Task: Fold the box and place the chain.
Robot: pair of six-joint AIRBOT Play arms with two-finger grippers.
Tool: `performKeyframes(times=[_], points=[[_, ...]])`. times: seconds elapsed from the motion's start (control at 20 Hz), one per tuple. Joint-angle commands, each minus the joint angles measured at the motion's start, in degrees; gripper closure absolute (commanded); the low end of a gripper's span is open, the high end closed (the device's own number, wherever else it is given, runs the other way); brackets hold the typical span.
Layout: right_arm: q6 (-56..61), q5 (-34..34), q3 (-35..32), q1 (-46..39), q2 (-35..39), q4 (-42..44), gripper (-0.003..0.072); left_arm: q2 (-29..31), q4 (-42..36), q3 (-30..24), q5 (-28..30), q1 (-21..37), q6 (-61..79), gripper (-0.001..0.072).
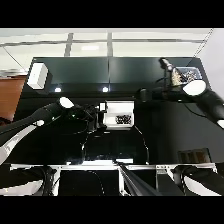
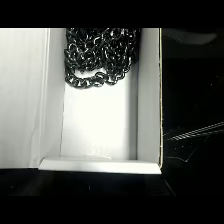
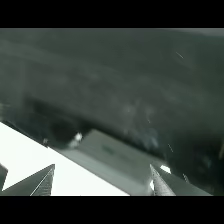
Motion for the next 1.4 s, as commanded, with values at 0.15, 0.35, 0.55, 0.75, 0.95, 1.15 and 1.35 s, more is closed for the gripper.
performKeyframes(times=[0.15,0.35,0.55,0.75,0.95,1.15,1.35], points=[[-18.14,2.14,0.94,4.13,-6.14,5.29,-0.002,-0.04,0.04,0.04,0.04,-0.04,0.0,0.0323],[-23.02,5.64,3.61,4.13,-6.12,-5.97,-0.0019,-0.04,0.04,0.04,0.04,-0.04,0.0,0.0323],[-32.28,12.0,6.58,4.13,-6.1,-6.64,-0.0019,-0.04,0.04,0.04,0.04,-0.04,0.0,0.0323],[-38.99,16.04,7.13,4.63,-6.05,-7.26,-0.0019,-0.04,0.04,0.04,0.04,-0.04,0.0,0.0323],[-40.13,16.17,7.13,7.19,-6.05,-9.44,-0.0019,-0.04,0.04,0.04,0.04,-0.04,0.0,0.0323],[-40.13,16.26,7.1,9.68,-6.08,-9.64,-0.0019,-0.04,0.04,0.04,0.04,-0.04,0.0,0.0323],[-38.42,19.3,7.1,11.56,-5.95,-9.53,-0.0019,-0.04,0.04,0.04,0.04,-0.04,0.0,0.0323]])
